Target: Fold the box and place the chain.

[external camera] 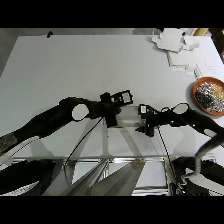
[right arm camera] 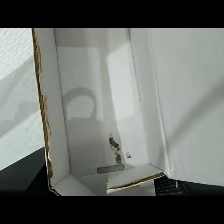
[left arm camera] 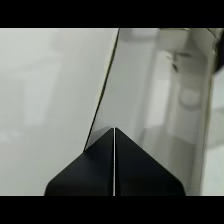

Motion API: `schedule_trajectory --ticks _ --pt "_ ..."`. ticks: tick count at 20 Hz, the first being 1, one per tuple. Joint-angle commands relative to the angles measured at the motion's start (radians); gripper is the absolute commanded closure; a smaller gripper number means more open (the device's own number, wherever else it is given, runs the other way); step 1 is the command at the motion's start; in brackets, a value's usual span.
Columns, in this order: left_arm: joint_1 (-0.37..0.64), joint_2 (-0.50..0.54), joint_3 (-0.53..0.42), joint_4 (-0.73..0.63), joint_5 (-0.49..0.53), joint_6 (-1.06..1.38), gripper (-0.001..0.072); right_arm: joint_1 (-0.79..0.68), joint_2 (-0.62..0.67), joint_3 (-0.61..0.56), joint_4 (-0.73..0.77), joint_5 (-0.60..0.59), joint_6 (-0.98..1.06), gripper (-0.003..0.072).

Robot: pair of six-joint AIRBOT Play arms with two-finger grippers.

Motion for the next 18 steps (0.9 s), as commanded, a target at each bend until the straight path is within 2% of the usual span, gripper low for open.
schedule_trajectory --ticks 1,5,8,10,14,16,18 --pt "0.031 -0.076 0.032 -0.046 0.108 -0.006 0.0705 -0.001 0.0 0.0 0.0 0.001 0.0 0.0391" --pt "0.056 -0.227 0.07 -0.09 0.102 -0.006 0.0705 -0.001 0.0 0.0 0.0 0.001 0.0 0.0391" --pt "0.071 -0.25 0.07 -0.098 0.017 -0.006 0.0703 0.0 0.0 0.0 0.0 0.001 0.0 0.0391" --pt "0.081 -0.191 0.07 -0.092 -0.074 -0.004 0.0706 0.0 0.0 0.0 0.0 0.001 0.0 0.0391" --pt "0.089 0.0 0.069 -0.014 -0.296 -0.008 0.0707 0.0 0.0 0.0 0.0 0.001 0.0 0.0391" --pt "0.078 0.032 0.057 0.008 -0.399 -0.039 0.0707 0.0 0.0 0.0 0.0 0.001 0.0 0.0391" --pt "0.078 0.029 0.017 0.027 -0.445 -0.049 0.0707 -0.001 0.0 0.0 0.0 0.001 0.0 0.0391"
